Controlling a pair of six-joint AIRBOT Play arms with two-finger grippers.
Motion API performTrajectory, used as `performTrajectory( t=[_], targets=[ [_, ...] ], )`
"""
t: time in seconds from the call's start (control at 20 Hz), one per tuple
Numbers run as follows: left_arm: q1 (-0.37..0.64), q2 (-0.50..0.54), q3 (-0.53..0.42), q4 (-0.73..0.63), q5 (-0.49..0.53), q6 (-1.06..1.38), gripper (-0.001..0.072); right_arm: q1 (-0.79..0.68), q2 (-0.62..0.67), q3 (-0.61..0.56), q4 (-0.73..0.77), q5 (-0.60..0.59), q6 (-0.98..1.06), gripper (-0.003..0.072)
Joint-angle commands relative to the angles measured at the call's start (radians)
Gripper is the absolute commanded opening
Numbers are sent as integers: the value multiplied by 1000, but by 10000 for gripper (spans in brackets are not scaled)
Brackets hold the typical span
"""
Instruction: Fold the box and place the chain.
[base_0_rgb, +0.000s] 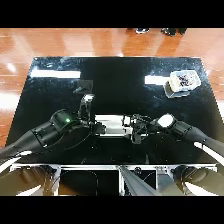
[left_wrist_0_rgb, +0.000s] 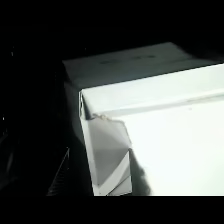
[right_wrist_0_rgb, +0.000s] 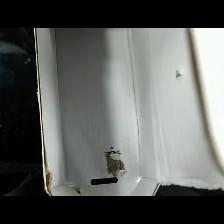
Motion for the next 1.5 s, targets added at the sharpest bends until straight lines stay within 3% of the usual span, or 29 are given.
performTrajectory(
  t=[0.0, 0.2, 0.45, 0.55, 0.65, 0.9, 1.45],
  targets=[
    [-25, -42, 38, 45, 116, -139, 470, -1, -1, 0, 0, 0, 1, 557],
    [-24, -121, 118, 51, 201, -156, 470, -1, -1, 0, 0, 0, 1, 557],
    [-23, -194, 207, 51, 224, -167, 468, -1, -1, 0, 0, 0, 0, 557],
    [-23, -213, 217, 51, 226, -167, 467, -1, -1, 0, 0, 0, 0, 557],
    [-23, -217, 217, 77, 217, -167, 386, -1, -1, 0, 0, 0, 1, 557],
    [-15, -230, 219, 73, 214, -148, 349, -1, -1, 0, 0, 0, 1, 557],
    [-16, -288, 241, 65, 207, -140, 349, -1, -1, 0, 0, -1, 1, 557]
  ],
)
